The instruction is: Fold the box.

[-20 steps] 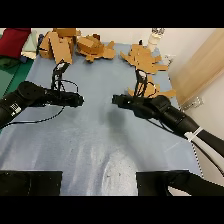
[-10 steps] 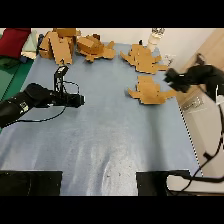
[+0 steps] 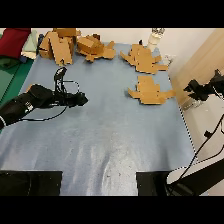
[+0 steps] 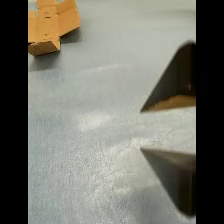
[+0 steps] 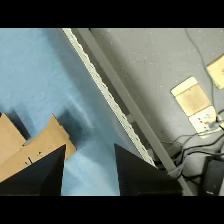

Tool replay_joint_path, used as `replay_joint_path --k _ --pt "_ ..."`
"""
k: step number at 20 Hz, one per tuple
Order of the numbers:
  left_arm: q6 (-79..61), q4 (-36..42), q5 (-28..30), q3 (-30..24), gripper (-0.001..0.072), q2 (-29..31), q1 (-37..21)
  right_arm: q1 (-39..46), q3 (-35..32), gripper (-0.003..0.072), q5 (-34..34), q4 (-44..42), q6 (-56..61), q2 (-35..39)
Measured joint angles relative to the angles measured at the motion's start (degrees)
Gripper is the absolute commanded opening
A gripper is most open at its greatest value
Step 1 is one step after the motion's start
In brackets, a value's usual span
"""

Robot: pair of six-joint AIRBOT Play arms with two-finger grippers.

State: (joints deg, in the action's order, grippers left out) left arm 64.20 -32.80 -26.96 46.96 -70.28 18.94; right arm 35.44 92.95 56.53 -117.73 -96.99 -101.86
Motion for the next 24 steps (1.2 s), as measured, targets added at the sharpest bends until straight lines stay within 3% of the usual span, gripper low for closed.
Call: replay_joint_path --k 8,11,12,17,19,21,22,23,24 --pt "2.71 1.49 0.94 0.00 0.0407 -0.07 0.00 -1.29 3.93 0.0486 1.38 -10.47 -11.13 -8.15" --pt "2.89 1.88 0.96 0.00 0.0407 -0.07 -0.02 -1.73 4.17 0.0471 1.49 -11.37 -12.57 -10.16" --pt "2.89 1.99 0.92 0.02 0.0407 -0.07 0.00 -1.97 4.24 0.0434 1.62 -11.65 -13.03 -10.60" --pt "2.91 2.38 0.92 0.00 0.0407 -0.07 0.00 -3.37 4.31 0.0423 3.85 -12.81 -15.04 -11.39" --pt "2.93 2.78 0.87 0.00 0.0406 -0.07 0.00 -4.42 4.31 0.0356 5.70 -13.42 -15.54 -11.47" --pt "2.93 3.02 0.66 0.00 0.0406 -0.07 0.00 -5.49 4.31 0.0240 7.41 -13.70 -15.93 -11.47" --pt "2.93 3.08 0.35 0.00 0.0406 -0.07 0.00 -5.88 4.31 0.0070 7.74 -13.81 -16.13 -11.45" --pt "2.93 3.10 -0.07 0.00 0.0406 -0.07 0.00 -6.32 4.31 0.0007 8.68 -13.86 -16.33 -11.43" --pt "2.93 3.15 -0.59 0.02 0.0406 -0.07 0.00 -6.78 4.33 0.0006 9.66 -13.90 -16.44 -11.37"
